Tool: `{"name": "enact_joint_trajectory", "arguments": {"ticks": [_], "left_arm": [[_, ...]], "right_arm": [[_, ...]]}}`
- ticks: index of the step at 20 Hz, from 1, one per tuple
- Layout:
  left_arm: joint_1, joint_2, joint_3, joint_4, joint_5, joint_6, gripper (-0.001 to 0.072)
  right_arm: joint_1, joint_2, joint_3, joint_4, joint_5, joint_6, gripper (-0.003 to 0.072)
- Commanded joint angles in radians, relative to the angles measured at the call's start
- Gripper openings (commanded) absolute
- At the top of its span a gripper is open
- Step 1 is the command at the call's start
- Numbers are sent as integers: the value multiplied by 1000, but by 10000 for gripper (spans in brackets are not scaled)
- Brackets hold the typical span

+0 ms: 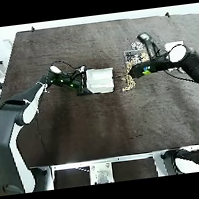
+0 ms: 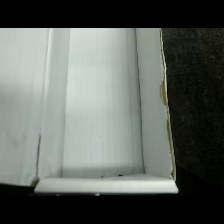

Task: Fold the box and place the chain.

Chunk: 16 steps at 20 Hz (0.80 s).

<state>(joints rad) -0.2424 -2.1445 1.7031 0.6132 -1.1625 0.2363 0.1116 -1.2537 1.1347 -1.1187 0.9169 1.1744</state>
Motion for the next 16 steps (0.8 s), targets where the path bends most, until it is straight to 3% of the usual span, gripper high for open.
{"name": "enact_joint_trajectory", "arguments": {"ticks": [1,6,11,16], "left_arm": [[0,1,0,0,0,0,457],[0,1,0,0,0,0,457],[0,1,0,0,0,0,457],[0,1,0,0,0,0,457]], "right_arm": [[1,74,34,133,0,-3,18],[63,97,104,320,-6,-61,18],[227,97,196,344,-100,-62,19],[360,57,197,345,-200,-83,19]]}}
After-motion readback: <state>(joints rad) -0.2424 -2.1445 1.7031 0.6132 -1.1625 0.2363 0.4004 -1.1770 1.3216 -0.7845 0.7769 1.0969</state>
